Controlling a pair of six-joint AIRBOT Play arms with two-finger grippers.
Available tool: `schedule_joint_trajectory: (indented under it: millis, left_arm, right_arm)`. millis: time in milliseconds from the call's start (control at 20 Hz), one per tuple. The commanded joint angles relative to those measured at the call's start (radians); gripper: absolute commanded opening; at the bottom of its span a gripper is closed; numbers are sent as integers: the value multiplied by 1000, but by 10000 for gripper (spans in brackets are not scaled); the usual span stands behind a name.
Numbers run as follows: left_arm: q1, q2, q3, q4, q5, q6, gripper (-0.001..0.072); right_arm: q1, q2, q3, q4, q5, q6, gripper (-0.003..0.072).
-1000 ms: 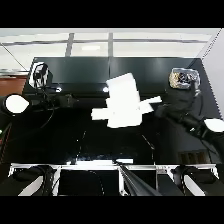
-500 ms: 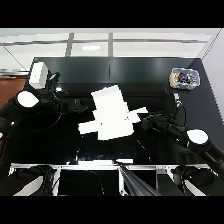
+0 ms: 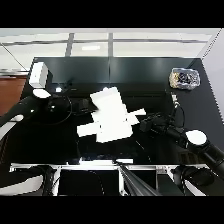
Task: Fold the box and place the chain.
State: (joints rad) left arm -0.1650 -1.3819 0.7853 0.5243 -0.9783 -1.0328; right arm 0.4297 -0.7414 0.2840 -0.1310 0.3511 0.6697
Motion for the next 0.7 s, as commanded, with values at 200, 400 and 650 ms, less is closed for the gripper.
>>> schedule_joint_trajectory:
  millis: [200,400,650]
  left_arm:
    - [-50,-177,97,-71,-229,461,709]
    - [-20,-206,121,-40,-304,535,701]
    - [-20,-208,121,-59,-396,599,504]
  right_arm:
    - [2,1,0,0,36,41,17]
    - [2,1,0,0,46,41,17]
    - [2,1,0,0,46,61,17]
